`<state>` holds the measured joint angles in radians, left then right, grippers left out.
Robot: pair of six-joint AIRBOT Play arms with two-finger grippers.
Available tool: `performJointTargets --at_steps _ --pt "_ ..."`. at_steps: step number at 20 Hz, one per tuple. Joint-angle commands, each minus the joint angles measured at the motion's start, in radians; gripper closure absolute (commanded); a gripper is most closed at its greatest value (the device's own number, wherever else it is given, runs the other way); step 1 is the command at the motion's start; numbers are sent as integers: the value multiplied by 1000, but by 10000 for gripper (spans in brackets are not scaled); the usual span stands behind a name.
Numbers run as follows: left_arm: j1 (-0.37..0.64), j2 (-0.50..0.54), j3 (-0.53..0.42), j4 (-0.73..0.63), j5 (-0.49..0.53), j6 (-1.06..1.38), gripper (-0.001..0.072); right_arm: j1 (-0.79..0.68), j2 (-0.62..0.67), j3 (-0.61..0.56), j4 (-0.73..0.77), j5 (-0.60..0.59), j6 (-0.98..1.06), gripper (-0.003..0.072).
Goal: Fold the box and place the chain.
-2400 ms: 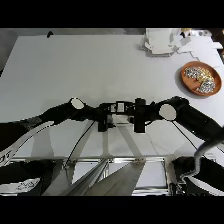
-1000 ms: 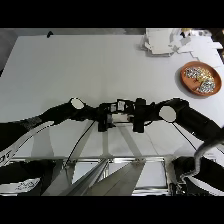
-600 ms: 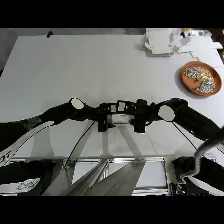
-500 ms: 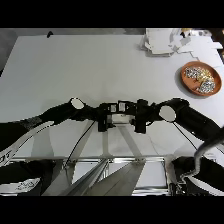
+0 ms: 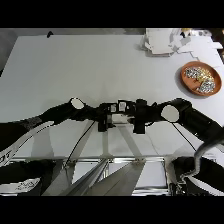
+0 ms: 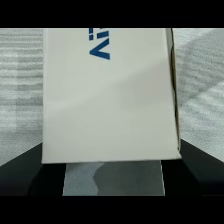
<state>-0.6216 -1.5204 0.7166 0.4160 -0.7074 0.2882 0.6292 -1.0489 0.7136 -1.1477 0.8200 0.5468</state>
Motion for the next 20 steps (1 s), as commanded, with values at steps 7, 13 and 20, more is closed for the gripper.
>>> performJointTargets --at_steps 7,13,20 --pt "1 1 0 -1 0 0 438 1 -45 0 27 11 -24 666" --pt "1 1 0 -1 0 0 438 1 -45 -26 27 16 -26 667" --pt "1 1 0 -1 0 0 438 1 -51 -72 27 -50 -25 667"
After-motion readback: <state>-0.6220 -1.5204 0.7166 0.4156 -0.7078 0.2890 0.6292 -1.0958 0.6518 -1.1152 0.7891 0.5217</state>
